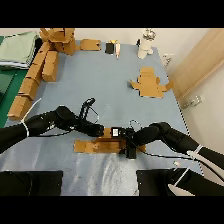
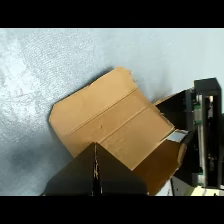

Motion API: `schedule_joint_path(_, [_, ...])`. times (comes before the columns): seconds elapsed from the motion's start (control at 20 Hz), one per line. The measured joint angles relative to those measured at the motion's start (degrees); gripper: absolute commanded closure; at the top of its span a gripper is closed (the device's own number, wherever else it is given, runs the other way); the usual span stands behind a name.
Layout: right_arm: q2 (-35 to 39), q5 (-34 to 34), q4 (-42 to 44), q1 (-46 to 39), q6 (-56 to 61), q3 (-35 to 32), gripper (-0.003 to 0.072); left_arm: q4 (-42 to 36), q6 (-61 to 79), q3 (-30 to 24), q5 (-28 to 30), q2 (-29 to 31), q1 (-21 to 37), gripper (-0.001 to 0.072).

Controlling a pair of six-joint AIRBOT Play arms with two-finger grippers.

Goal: Fold the box.

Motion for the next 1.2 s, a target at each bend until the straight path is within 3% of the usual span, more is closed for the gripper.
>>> schedule_joint_path(0.35, [-0.1,0.1,0.0,0.0,0.0,0.0,0.0162,0.6,5.9,0.3,-5.4,2.4,3.9,0.07])
schedule_joint_path(0.5, [-0.1,0.1,0.0,0.0,0.0,0.0,0.0162,2.8,10.6,-0.2,-10.1,9.3,6.1,0.0701])
schedule_joint_path(0.75, [-0.2,0.1,0.0,0.0,0.0,0.0,0.0162,16.1,14.7,-3.1,-15.8,25.6,7.0,0.0691])
schedule_joint_path(0.85, [-0.2,0.1,0.0,0.0,0.0,0.0,0.0162,19.5,20.0,-4.6,-18.8,30.5,7.0,0.0075])
schedule_joint_path(1.0, [-0.2,0.1,0.0,0.0,0.0,0.0,0.0162,22.4,29.0,-7.1,-21.5,34.1,6.5,0.006])
schedule_joint_path(1.05, [-0.2,0.1,0.0,0.0,0.0,0.0,0.0162,22.9,31.7,-7.8,-21.7,34.3,6.2,0.0008])
schedule_joint_path(1.2, [-0.2,0.1,0.0,0.0,0.0,0.0,0.0162,24.0,38.0,-9.3,-20.2,32.8,4.8,0.0008])
